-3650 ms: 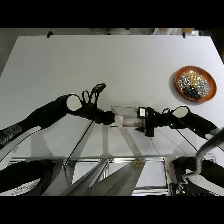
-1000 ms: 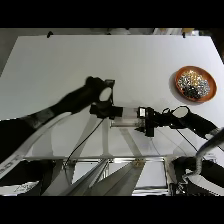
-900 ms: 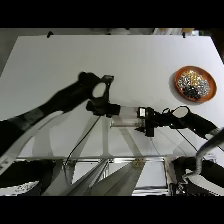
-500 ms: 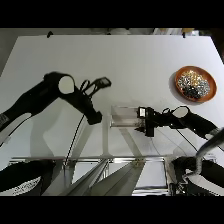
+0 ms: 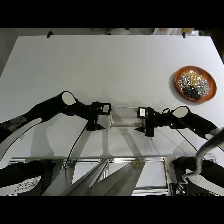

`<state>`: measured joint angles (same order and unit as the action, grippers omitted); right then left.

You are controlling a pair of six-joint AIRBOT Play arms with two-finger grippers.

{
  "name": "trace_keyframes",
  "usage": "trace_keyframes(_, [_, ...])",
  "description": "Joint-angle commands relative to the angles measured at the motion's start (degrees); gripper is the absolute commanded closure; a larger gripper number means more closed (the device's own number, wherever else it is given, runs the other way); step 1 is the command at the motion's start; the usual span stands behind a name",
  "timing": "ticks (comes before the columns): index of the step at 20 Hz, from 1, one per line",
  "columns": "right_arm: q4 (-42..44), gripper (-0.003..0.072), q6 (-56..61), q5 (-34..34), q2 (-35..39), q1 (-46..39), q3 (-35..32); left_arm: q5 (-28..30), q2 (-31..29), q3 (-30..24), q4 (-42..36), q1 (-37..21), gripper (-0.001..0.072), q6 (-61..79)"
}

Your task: Fold the box and place the chain.

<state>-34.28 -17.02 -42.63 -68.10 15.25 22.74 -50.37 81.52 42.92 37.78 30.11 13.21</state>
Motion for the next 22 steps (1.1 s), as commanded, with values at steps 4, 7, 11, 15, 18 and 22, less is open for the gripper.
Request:
trace_keyframes(4, [0.02,0.0359,0.00,0.00,0.00,0.00,-0.02,3.39,1.95,-0.59,-9.68,2.14,0.0009,9.53])
trace_keyframes(7, [0.02,0.0359,0.00,-0.02,0.00,0.00,-0.02,3.04,2.03,-0.59,-9.92,2.14,0.0009,9.51])
trace_keyframes(11, [0.02,0.0359,0.02,-0.02,0.00,0.00,-0.02,3.04,3.58,-0.59,-12.44,2.14,0.0011,9.46])
trace_keyframes(15, [0.02,0.0359,0.02,0.00,0.00,0.00,-0.02,3.52,5.22,-0.59,-15.45,2.71,0.0015,9.51])
trace_keyframes(18, [0.02,0.0359,0.02,0.00,0.00,0.00,-0.02,3.87,5.49,-0.59,-15.19,3.19,0.0282,9.49])
trace_keyframes(22, [0.02,0.0359,0.02,-0.02,0.00,0.00,-0.02,3.87,5.49,-0.59,-14.78,3.19,0.0437,9.29])
